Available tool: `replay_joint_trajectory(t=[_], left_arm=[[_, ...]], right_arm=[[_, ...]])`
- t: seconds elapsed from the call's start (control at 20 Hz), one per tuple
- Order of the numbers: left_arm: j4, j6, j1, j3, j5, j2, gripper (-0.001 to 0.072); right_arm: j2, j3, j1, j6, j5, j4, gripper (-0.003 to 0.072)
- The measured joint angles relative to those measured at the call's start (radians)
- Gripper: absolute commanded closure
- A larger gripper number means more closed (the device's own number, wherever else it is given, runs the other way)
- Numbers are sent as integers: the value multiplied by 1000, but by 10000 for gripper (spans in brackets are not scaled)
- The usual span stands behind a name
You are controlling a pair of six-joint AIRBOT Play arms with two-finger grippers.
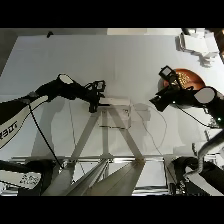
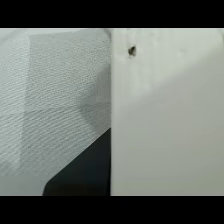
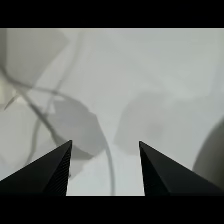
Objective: Fold the box and place the chain.
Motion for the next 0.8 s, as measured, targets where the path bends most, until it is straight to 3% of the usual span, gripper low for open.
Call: replay_joint_trajectory(t=[0.05,0.45,0.8], left_arm=[[0,1,0,0,0,0,701],[1,1,0,0,0,0,701],[1,1,0,0,0,0,701]], right_arm=[[0,0,18,-64,8,5,136],[0,0,208,-322,37,-11,124],[0,-84,226,-389,-71,-18,-10]])
